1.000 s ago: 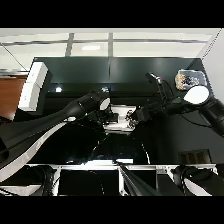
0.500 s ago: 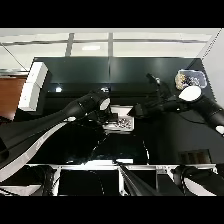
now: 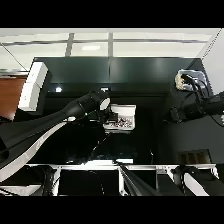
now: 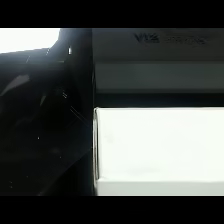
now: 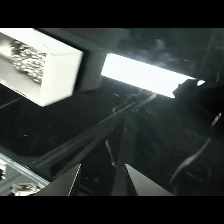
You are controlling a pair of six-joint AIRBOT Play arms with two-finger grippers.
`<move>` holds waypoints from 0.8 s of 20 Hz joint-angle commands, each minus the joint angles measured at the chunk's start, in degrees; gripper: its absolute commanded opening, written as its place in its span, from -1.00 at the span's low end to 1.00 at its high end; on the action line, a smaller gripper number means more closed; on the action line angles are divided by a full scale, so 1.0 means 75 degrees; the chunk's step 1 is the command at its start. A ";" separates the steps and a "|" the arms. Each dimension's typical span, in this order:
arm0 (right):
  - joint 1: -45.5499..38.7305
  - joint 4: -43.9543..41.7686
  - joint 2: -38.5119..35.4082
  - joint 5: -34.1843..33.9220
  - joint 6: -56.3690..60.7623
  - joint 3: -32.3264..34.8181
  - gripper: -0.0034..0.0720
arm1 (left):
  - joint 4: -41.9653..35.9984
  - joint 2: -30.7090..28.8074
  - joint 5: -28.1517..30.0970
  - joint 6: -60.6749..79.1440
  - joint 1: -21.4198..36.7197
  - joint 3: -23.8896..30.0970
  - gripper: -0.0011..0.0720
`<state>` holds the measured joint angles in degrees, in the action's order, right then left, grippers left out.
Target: Fold the box and place the chain.
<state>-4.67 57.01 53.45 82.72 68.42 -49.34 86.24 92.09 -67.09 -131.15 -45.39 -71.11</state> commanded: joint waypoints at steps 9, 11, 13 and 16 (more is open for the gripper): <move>-0.0210 0.0204 -0.0195 -0.0350 -0.0067 0.0560 -0.02 | 0.1087 -0.1492 -0.1215 0.1370 0.0099 0.0044 0.43; -0.0213 0.0204 -0.0195 -0.0440 -0.0067 0.0560 -0.02 | 0.1288 -0.2334 -0.1976 0.2186 0.0350 0.0233 0.43; -0.0213 0.0204 -0.0195 -0.0589 -0.0064 0.0560 -0.02 | 0.1483 -0.3232 -0.2215 0.2375 0.0991 0.0691 0.43; -0.0213 0.0207 -0.0195 -0.0822 -0.0023 0.0560 -0.02 | 0.0892 -0.4631 -0.1274 0.2527 0.2821 0.2174 0.43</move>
<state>-6.22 58.50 52.01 78.17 67.90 -45.19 95.18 66.32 -79.50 -115.63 -33.93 -62.46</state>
